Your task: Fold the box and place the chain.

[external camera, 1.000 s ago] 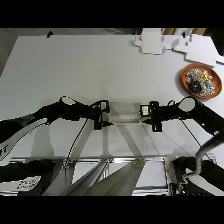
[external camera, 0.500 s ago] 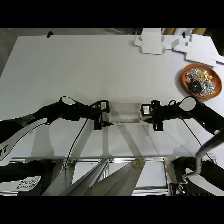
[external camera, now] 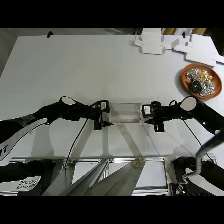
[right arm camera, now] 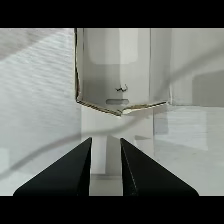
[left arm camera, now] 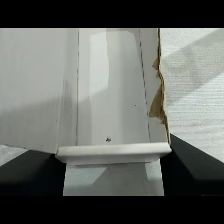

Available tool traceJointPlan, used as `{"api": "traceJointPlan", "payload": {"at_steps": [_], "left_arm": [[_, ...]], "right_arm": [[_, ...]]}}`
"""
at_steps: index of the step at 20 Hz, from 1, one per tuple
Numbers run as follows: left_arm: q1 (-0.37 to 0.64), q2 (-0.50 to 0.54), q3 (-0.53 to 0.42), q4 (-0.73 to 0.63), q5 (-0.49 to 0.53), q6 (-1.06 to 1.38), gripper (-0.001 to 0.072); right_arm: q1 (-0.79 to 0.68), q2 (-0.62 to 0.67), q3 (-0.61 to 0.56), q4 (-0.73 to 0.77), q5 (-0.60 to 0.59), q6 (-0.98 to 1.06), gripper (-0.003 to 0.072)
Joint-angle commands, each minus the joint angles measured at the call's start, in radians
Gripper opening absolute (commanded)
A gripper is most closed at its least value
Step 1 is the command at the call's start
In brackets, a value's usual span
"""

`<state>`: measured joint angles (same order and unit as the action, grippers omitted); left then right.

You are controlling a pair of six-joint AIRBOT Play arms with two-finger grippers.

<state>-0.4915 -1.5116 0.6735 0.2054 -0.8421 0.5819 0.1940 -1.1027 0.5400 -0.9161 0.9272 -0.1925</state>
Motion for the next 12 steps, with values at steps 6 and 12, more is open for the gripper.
{"api": "traceJointPlan", "payload": {"at_steps": [6,12], "left_arm": [[-0.001,0.0,0.0,0.0,0.0,0.0,0.0343],[-0.001,0.0,0.0,0.0,0.0,0.0,0.0343]], "right_arm": [[-0.001,0.0,-0.009,-0.003,0.008,0.0,0.02],[-0.001,0.0,-0.028,-0.003,-0.005,-0.001,0.02]]}}
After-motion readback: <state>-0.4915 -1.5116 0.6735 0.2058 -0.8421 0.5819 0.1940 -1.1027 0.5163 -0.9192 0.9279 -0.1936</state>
